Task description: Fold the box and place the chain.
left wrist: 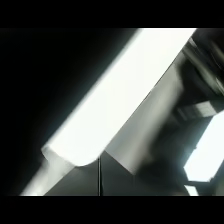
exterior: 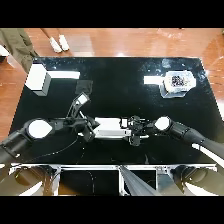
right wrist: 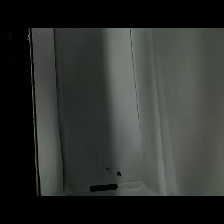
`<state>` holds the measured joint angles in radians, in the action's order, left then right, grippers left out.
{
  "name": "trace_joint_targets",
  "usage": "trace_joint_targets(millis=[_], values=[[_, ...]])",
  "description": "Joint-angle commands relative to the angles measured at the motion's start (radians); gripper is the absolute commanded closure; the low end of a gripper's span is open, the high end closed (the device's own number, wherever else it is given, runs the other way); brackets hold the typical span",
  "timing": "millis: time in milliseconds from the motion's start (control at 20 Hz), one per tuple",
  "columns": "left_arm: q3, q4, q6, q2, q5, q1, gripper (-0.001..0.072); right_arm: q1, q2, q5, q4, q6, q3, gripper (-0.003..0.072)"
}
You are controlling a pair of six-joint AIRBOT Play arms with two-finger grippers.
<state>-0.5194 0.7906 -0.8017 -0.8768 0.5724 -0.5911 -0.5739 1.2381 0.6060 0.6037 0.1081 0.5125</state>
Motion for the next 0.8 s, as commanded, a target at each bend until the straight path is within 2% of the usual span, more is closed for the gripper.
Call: trace_joint_targets(millis=[0, 150, 450, 650, 750], values=[[0.001, -0.02, -0.009, -0.102, -0.31, -0.06, 0.0692, 0.0, 0.0, 0.0, 0.0, 0.0, -0.001, 0.0354], [-0.009, -0.006, -0.01, -0.191, -0.31, -0.061, 0.0692, 0.0, 0.0, 0.0, 0.0, 0.0, 0.0, 0.0354], [-0.009, -0.006, -0.01, -0.246, -0.298, -0.062, 0.0692, 0.0, 0.0, 0.0, 0.0, 0.0, 0.0, 0.0354], [-0.009, 0.065, -0.011, -0.19, -0.283, -0.06, 0.0692, 0.0, 0.0, 0.0, 0.0, 0.0, 0.0, 0.0354], [-0.009, 0.12, -0.011, -0.121, -0.214, -0.05, 0.0692, 0.0, 0.0, 0.0, 0.0, 0.0, -0.001, 0.0354]])
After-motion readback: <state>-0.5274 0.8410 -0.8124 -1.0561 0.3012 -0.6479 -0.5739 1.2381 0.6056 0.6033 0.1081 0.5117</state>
